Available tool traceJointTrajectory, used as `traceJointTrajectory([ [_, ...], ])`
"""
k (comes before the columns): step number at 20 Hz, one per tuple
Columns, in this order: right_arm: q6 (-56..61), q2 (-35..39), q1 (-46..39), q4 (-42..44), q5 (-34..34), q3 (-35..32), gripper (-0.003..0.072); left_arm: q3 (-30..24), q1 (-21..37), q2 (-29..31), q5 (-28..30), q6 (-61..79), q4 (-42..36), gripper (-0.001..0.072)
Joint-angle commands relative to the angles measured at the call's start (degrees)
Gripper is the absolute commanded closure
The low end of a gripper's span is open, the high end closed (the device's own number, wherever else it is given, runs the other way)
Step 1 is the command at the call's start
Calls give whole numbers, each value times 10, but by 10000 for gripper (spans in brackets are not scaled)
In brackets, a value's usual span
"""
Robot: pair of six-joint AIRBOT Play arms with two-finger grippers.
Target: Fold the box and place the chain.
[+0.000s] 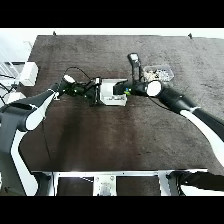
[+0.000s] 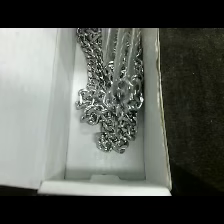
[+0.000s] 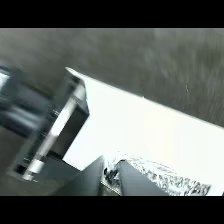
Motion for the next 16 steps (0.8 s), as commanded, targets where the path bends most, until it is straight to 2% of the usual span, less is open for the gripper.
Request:
traceJointTrajectory([
  [1,-1,-43,4,4,-11,-2,291,0,0,0,0,0,0,411],
  [2,-1,-34,1,4,-10,-2,264,0,0,0,0,0,0,411],
  [6,0,50,-44,-47,1,-6,271,0,0,0,0,0,0,411],
  [10,0,111,-168,-59,0,-55,273,0,0,0,0,0,0,411],
  [11,6,107,-200,-58,-3,-70,252,0,0,0,0,0,0,411],
  [13,45,77,-248,-41,-36,-94,143,0,0,0,0,0,0,410],
  [16,24,-7,-270,12,-53,-67,143,0,0,0,0,0,0,411],
])
